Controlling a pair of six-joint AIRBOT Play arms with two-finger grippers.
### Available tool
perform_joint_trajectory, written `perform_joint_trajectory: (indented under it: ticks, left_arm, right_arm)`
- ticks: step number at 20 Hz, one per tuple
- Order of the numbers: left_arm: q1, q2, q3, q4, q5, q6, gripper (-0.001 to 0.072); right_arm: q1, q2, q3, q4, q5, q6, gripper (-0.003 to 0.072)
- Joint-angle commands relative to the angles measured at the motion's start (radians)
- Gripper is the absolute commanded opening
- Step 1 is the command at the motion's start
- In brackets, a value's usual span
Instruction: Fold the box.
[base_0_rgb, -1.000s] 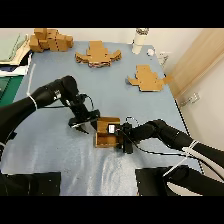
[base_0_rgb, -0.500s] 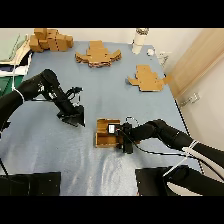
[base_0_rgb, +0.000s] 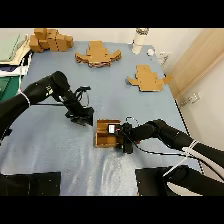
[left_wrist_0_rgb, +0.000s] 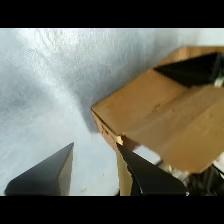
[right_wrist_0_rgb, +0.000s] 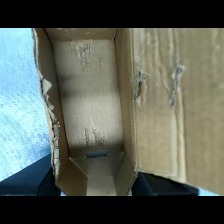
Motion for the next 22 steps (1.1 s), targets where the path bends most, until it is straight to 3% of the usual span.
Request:
perform_joint_trajectory:
  ticks: [1,6,15,18,22]
  left_arm:
    - [-0.136,0.062,0.0,0.216,0.127,-0.244,0.0414]
    - [-0.283,0.081,0.0,0.353,0.063,-0.441,0.0435]
    - [-0.309,0.168,0.0,0.489,-0.076,-0.579,0.0431]
    - [-0.357,0.169,-0.013,0.441,-0.021,-0.57,0.0431]
    - [-0.436,0.169,-0.111,0.412,0.101,-0.593,0.0431]
  right_arm:
    - [0.0,0.0,0.0,0.0,0.0,0.0,0.0501]
    - [0.0,0.0,0.0,0.0,0.0,0.0,0.0501]
    - [0.0,0.0,0.0,0.0,0.0,0.0,0.0501]
    - [0.0,0.0,0.0,0.0,0.0,0.0,0.0501]
    - [0.0,0.0,0.0,0.0,0.0,0.0,0.0501]
